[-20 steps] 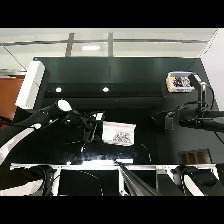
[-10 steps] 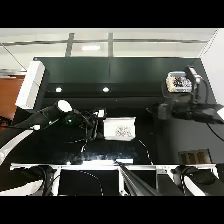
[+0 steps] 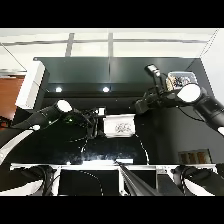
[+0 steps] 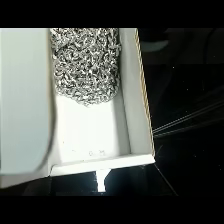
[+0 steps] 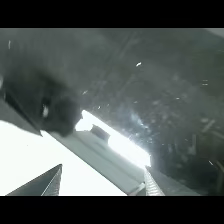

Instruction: Fold the box and place the chain.

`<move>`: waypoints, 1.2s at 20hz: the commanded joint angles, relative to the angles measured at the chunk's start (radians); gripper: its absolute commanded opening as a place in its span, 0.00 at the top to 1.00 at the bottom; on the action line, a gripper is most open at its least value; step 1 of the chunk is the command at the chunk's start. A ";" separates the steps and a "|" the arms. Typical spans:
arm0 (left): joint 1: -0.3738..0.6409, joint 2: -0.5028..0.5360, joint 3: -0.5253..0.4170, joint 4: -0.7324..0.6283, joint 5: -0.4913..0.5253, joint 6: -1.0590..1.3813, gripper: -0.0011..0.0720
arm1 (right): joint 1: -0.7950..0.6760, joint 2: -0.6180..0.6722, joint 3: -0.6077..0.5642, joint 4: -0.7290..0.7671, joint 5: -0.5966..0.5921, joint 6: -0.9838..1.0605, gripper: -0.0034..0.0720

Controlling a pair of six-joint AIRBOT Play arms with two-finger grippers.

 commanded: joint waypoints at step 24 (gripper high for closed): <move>0.000 0.000 0.000 0.007 0.002 -0.002 0.49 | 0.133 -0.040 -0.074 -0.001 0.117 -0.721 0.16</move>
